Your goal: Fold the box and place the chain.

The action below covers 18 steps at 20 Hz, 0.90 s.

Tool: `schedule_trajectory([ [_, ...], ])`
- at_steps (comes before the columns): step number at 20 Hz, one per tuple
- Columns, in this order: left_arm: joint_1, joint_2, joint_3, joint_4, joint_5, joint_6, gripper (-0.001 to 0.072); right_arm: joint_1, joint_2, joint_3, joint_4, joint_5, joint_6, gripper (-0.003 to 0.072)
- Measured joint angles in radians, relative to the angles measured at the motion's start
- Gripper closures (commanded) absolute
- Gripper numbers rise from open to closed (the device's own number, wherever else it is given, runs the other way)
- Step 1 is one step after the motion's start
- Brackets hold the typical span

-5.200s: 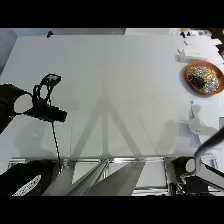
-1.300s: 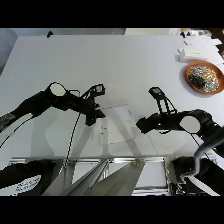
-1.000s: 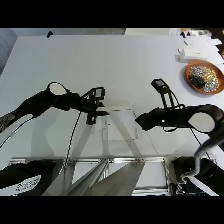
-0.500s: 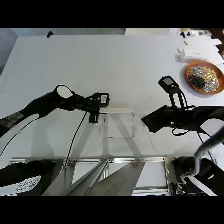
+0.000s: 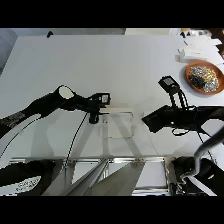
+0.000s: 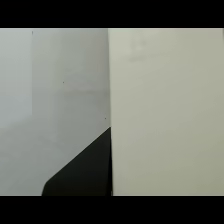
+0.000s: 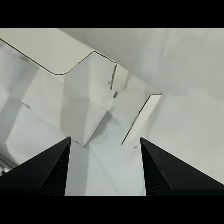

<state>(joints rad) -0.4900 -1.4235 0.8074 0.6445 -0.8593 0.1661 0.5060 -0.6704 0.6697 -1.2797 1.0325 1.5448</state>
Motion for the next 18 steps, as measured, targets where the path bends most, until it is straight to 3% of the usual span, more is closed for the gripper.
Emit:
schedule_trajectory([
  [5, -0.02, 0.0, 0.006, 0.077, 0.008, -0.106, 0.0705, 0.0, 0.0, -0.001, -0.005, 0.0, -0.011, 0.0208],
  [16, -0.028, 0.0, 0.007, 0.109, 0.016, -0.147, 0.07, 0.0, 0.0, -0.005, -0.026, 0.008, -0.035, 0.0221],
  [17, -0.028, 0.0, 0.007, 0.109, 0.017, -0.148, 0.07, 0.0, 0.0, -0.005, -0.027, 0.009, -0.044, 0.0313],
  [18, -0.028, 0.0, 0.007, 0.11, 0.016, -0.148, 0.07, 0.0, 0.0, -0.005, -0.027, 0.012, -0.056, 0.0483],
])
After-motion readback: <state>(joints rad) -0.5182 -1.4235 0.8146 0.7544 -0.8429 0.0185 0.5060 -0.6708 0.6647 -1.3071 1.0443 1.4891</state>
